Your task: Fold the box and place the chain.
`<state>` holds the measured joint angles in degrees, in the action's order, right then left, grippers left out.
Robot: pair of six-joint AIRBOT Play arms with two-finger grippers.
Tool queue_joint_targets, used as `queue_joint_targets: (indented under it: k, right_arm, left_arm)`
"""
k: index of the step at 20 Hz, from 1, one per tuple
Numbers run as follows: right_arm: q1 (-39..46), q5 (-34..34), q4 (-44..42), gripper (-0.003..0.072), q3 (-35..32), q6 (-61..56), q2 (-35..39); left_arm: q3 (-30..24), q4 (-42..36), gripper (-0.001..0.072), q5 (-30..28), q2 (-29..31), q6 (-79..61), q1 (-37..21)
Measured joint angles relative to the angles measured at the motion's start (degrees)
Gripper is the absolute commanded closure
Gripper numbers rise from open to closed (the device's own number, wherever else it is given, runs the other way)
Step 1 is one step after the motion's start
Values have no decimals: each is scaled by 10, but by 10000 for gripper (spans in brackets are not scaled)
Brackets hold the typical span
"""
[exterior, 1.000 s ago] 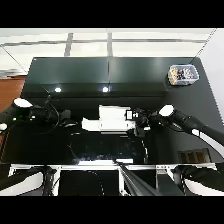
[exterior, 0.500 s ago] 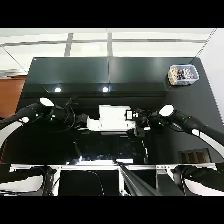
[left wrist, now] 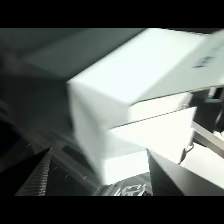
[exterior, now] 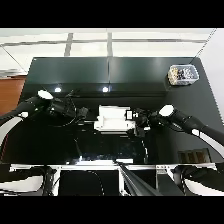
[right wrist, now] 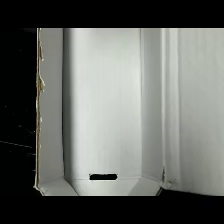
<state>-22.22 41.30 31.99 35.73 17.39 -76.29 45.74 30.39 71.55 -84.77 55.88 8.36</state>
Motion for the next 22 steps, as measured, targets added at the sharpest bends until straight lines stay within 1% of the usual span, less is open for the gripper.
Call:
queue_joint_targets:
  k: [1,3,4,8,14,17,22]
  right_arm:
    - [0,0,0,224,0,0,0]
    - [0,0,0,224,0,0,0]
    - [0,0,0,224,0,0,0]
    - [0,1,0,224,0,-1,0]
    - [0,1,0,224,0,0,0]
    - [0,-1,-1,224,0,0,0]
    - [0,-2,-1,224,0,1,0]
  left_arm:
    - [6,-3,61,5,0,0,9]
    - [18,-7,360,7,0,0,26]
    - [24,-7,375,9,0,0,35]
    - [57,10,374,11,0,43,67]
    - [115,102,374,10,0,151,116]
    - [132,150,374,11,0,188,127]
    - [141,196,373,14,0,226,131]
